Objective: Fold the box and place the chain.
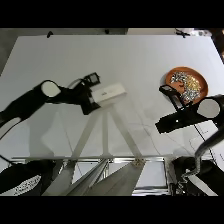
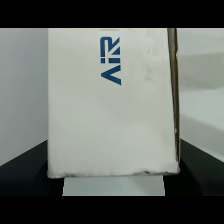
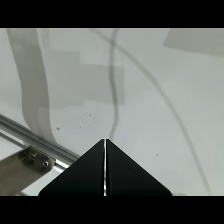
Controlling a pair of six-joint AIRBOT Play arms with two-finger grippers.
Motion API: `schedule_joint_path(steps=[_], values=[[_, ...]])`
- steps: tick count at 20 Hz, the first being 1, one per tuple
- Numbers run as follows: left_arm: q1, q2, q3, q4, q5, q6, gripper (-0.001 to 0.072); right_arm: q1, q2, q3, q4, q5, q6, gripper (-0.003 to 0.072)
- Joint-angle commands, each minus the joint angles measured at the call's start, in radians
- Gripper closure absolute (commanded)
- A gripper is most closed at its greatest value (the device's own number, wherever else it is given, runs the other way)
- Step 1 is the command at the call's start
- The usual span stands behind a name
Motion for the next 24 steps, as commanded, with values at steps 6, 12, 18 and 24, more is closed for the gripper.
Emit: schedule_joint_path(steps=[6, 12, 18, 24], values=[[0.471, 0.161, -0.01, 0.271, -0.178, -0.362, 0.0707, -0.001, 0.001, 0.001, 0.0, -0.04, -0.005, 0.0676], [0.62, 0.161, -0.143, 0.352, -0.121, -0.407, 0.0707, -0.001, 0.001, 0.001, 0.004, -0.122, -0.004, 0.0676], [0.63, 0.161, -0.265, 0.497, -0.042, -0.506, 0.0707, -0.001, 0.001, 0.001, 0.004, -0.145, -0.004, 0.0676], [0.631, 0.134, -0.267, 0.616, -0.064, -0.632, 0.0706, -0.001, 0.001, 0.001, 0.005, -0.145, -0.004, 0.0676]])
